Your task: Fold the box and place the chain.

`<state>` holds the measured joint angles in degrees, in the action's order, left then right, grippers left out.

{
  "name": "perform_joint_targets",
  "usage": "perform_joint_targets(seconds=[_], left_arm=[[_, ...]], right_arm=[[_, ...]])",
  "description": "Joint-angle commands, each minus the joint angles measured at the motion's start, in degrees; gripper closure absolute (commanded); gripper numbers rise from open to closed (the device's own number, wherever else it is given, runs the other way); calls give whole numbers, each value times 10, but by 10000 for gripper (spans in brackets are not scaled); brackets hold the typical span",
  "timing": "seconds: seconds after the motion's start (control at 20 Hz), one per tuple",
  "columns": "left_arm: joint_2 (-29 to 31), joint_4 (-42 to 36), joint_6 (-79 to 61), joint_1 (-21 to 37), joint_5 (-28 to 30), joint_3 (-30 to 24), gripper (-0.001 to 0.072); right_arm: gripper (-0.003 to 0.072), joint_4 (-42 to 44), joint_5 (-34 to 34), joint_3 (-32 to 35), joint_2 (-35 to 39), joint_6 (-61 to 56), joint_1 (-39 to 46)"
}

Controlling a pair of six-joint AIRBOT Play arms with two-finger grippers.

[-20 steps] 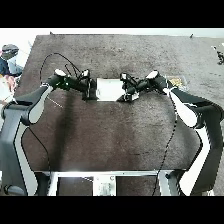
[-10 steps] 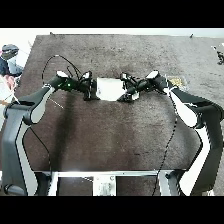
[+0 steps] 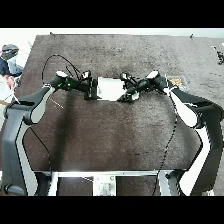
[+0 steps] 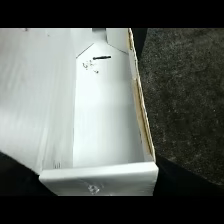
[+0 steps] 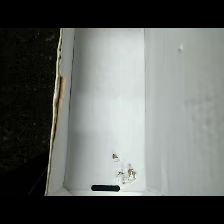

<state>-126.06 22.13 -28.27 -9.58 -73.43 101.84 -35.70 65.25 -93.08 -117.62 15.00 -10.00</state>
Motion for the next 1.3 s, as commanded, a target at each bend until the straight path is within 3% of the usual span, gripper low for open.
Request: perform_joint_targets(seconds=[0.0, 0.2, 0.55, 1.25], left_arm=[[0, 7, 44, 0, 8, 2, 31], [0, 61, 88, -1, 24, 9, 30], [1, 25, 28, 1, -26, 11, 29], [1, 37, 27, 9, -30, 10, 39]], right_arm=[[211, -1, -1, 0, 0, 0, 0], [211, -1, -1, 0, 0, 0, 0], [211, -1, -1, 0, 0, 0, 0], [211, -1, -1, 0, 0, 0, 0]])
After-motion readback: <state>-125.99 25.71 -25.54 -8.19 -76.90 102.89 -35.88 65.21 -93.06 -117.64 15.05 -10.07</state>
